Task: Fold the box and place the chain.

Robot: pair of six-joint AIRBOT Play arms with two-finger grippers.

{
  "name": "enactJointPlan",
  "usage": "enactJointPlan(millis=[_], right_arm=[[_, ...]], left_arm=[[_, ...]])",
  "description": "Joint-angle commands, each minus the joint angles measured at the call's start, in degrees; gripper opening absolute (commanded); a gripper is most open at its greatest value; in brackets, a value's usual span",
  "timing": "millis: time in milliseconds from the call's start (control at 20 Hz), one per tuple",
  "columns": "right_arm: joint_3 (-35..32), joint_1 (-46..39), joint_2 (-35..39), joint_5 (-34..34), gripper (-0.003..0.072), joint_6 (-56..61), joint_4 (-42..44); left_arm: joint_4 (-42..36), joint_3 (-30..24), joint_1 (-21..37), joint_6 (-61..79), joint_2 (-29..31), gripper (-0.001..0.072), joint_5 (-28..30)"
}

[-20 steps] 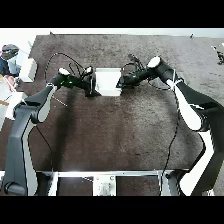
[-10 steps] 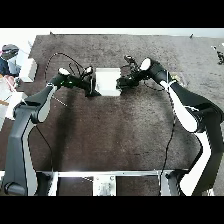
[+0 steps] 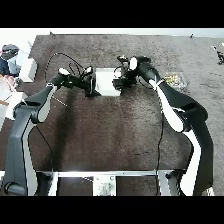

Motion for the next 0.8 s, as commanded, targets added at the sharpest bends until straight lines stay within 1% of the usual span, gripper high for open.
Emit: enactJointPlan(millis=[0, 100, 150, 350, 500, 750], right_arm=[[1.7, 1.5, -1.5, 1.3, 0.0462, 5.6, -6.7], [1.7, 1.6, -1.6, -0.4, 0.0460, 7.1, -7.1], [1.7, 1.7, -1.6, -1.2, 0.0441, 7.3, -7.1], [1.7, 1.8, -1.6, -1.4, 0.0441, 9.6, -8.6], [1.8, 2.4, -1.6, -3.1, 0.0441, 9.6, -8.9], [1.8, 3.0, -1.7, -2.9, 0.0440, 9.6, -8.9]], left_arm=[[0.0, 0.0, 0.1, 0.0, 0.0, 0.0481, 0.0], [0.0, 0.0, 0.1, 0.0, 0.0, 0.0481, 0.0], [0.0, 0.0, 0.1, 0.0, 0.0, 0.0481, 0.0], [0.0, 0.0, 0.1, 0.0, 0.0, 0.0482, 0.0], [0.0, 0.0, 0.1, 0.0, 0.0, 0.0481, 0.0], [0.0, 0.0, 0.1, 0.0, 0.0, 0.0481, 0.0]])
